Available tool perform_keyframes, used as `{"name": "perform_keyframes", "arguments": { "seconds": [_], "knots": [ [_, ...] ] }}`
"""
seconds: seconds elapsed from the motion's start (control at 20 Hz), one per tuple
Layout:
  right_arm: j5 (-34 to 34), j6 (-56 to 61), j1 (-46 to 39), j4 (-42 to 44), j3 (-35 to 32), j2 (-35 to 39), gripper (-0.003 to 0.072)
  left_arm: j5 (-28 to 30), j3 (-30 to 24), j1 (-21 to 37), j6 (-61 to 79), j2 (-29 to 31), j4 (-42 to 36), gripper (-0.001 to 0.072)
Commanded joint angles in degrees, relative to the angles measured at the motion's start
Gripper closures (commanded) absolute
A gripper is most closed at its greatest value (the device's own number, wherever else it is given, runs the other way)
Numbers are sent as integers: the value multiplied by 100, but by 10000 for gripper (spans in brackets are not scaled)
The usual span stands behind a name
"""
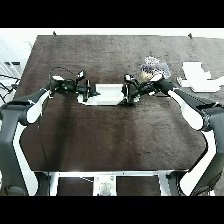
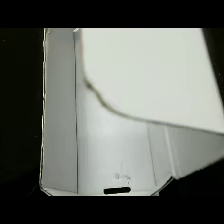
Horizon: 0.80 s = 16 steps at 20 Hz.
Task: Fold the box and place the chain.
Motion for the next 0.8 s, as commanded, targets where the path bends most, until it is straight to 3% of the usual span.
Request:
{"name": "perform_keyframes", "arguments": {
  "seconds": [0.0,0.75],
  "knots": [
    [55,-76,0,142,59,-83,-17,2,2,4,0,2,2,689],
    [133,-205,2,55,258,-308,-8,4,2,4,2,2,0,690]
  ]
}}
